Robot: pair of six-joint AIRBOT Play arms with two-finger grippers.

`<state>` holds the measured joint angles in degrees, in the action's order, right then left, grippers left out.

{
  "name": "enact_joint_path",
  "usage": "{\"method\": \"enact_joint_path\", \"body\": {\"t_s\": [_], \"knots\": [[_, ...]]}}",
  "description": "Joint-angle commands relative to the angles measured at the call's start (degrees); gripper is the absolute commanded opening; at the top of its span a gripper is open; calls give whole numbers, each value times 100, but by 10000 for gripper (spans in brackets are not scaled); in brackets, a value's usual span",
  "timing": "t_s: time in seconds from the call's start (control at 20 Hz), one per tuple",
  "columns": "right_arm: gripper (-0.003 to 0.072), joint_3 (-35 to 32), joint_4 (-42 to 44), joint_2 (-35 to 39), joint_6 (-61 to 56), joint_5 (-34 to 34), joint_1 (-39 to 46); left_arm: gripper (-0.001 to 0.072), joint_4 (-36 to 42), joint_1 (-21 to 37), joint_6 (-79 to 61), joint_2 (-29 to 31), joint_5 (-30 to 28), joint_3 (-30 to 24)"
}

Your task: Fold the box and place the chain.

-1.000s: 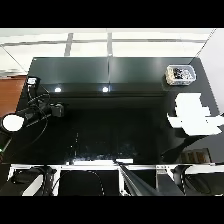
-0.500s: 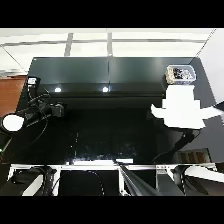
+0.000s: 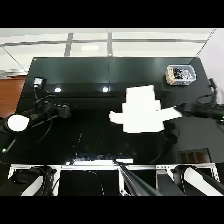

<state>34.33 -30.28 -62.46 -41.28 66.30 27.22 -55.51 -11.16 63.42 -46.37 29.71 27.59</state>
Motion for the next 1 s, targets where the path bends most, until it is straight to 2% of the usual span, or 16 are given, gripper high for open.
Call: {"method": "enact_joint_path", "body": {"t_s": [0.0,0.1,0.25,0.35,0.5,0.7,0.85,0.95], "knots": [[12,-1067,1821,273,553,-931,-1226,690,542,-798,4,-293,-297,142],[12,-1327,2282,273,789,-1521,-1954,672,776,-962,472,-868,-26,588],[12,-1340,2315,273,782,-2184,-2710,673,1556,-466,697,-2129,1327,1469],[12,-1340,2319,273,763,-2177,-2933,674,2210,-57,249,-2800,2120,1880],[12,-1340,2317,273,765,-2173,-3095,674,2260,245,247,-3545,2951,2302],[12,-1340,2315,273,765,-2155,-3097,674,2251,188,111,-4363,3412,2826],[12,-1340,2310,273,765,-2144,-3097,674,2286,111,59,-4730,3757,3053],[12,-1340,2308,273,765,-1971,-3093,674,2643,79,-603,-4927,4116,3165]]}}
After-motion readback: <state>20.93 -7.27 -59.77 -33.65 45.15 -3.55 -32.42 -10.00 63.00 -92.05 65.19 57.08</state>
